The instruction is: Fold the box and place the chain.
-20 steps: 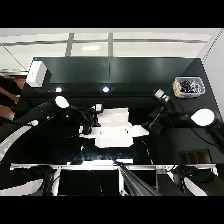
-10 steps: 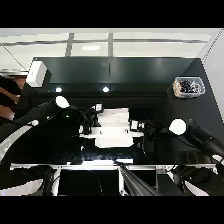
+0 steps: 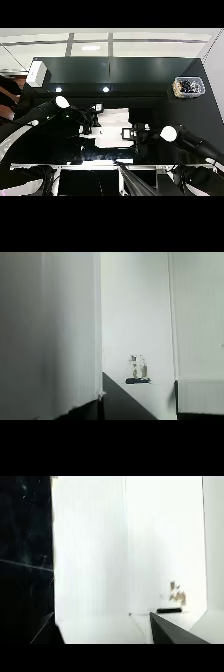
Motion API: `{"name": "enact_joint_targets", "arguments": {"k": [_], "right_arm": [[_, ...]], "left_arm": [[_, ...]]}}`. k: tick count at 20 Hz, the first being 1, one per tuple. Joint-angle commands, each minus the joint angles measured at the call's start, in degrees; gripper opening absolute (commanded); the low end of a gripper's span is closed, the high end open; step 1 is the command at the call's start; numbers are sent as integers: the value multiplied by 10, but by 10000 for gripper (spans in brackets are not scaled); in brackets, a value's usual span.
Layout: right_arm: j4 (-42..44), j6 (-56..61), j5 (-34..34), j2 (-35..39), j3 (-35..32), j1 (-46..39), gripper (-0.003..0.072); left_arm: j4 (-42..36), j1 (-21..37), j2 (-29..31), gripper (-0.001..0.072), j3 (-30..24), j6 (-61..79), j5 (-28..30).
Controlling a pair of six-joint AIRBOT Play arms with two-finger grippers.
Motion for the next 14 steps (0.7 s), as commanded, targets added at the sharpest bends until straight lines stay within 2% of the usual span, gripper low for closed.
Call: {"name": "enact_joint_targets", "arguments": {"k": [1, 6, 10, 14], "right_arm": [[10, -2, -71, -10, 0, 34, 688], [9, 29, -75, -5, 8, 30, 688], [-14, 77, -78, 41, 17, 28, 688], [-15, 110, -79, 66, 17, -20, 688]], "left_arm": [[0, 0, 0, 26, 0, 0, 0], [0, 0, 0, 26, 0, 0, 0], [0, 0, 0, 26, 0, 0, 0], [0, 0, 0, 26, 0, 0, 0]]}}
